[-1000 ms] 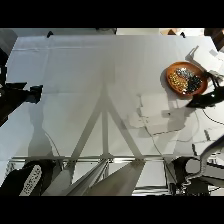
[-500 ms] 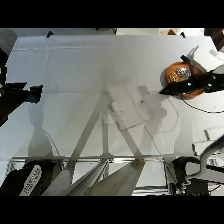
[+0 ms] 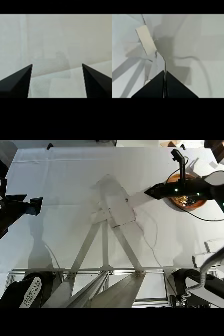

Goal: Fold the box and place the chain.

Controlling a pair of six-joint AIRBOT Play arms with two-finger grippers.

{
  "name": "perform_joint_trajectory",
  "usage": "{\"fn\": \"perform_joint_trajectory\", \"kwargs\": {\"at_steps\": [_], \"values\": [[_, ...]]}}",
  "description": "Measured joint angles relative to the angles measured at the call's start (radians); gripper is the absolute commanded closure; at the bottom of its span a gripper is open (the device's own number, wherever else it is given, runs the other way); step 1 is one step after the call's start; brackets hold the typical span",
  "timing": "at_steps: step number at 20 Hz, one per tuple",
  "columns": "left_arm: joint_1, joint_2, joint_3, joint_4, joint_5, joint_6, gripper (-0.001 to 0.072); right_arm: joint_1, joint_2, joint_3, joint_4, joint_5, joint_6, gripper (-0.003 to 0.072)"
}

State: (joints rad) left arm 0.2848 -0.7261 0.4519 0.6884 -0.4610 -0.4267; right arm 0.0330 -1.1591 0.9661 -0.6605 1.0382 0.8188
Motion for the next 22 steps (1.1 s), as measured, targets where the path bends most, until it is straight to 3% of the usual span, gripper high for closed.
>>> {"fn": "perform_joint_trajectory", "kwargs": {"at_steps": [5, 10, 17, 22], "values": [[0.0, 0.0, 0.0, 0.0, 0.0, 0.0, 0.0015, 0.035, 0.237, -0.263, -0.03, -0.163, 0.032, 0.0674], [0.0, 0.0, 0.0, 0.0, 0.0, 0.0, 0.0015, 0.117, 0.332, -0.534, 0.107, -0.391, -0.048, 0.0672], [0.0, 0.0, 0.0, 0.0, 0.0, 0.0, 0.0015, 0.347, 0.311, -0.626, 0.275, -0.819, -0.105, 0.0675], [0.0, 0.0, 0.0, 0.0, 0.0, 0.0, 0.0015, 0.433, 0.185, -0.634, 0.355, -0.945, -0.107, 0.0675]]}}
